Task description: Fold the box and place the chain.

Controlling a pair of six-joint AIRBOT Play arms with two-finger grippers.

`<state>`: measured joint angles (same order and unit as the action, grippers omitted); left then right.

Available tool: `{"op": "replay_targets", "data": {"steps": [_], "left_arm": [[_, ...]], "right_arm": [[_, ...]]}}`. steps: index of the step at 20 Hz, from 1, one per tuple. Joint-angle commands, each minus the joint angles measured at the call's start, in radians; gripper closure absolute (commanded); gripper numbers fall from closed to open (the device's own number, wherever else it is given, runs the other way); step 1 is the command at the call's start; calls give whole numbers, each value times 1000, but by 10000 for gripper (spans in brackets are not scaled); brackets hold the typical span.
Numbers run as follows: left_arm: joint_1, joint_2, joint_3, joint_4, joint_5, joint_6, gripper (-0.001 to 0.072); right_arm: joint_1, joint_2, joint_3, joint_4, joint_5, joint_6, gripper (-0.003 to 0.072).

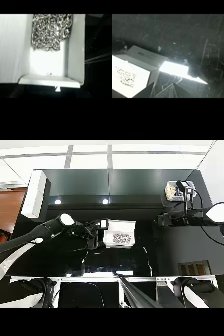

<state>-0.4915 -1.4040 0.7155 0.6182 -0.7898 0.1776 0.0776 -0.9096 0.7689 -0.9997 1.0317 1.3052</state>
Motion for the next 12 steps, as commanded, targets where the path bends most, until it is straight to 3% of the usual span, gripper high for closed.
{"op": "replay_targets", "data": {"steps": [1, 4, 5, 6, 7, 9, 10, 11, 12], "left_arm": [[-14, -5, 13, 13, 17, 2, 0], [-14, -5, 13, 14, -30, 0, 26], [-14, -5, 13, 13, -24, -11, 74], [-14, -3, 13, 13, -10, -45, 266], [-14, -2, 14, 13, 2, -74, 311], [-14, -1, 14, 14, 3, -89, 311], [-14, 0, 14, 14, 3, -90, 311], [-14, 1, 15, 14, 3, -89, 311], [-14, 2, 15, 14, 3, -89, 311]], "right_arm": [[0, 1, 0, 0, 2, 1, 419], [0, 1, 0, 0, -35, 0, 419], [0, 1, 0, 0, -58, 0, 419], [6, 1, 0, -2, -74, 0, 419], [20, -1, 0, -8, -94, 0, 419], [59, -14, 0, 8, -127, 8, 414], [84, -27, 0, 70, -121, -5, 46], [113, -41, 0, 131, -117, -61, -30], [140, -55, 0, 144, -145, -65, -30]]}}
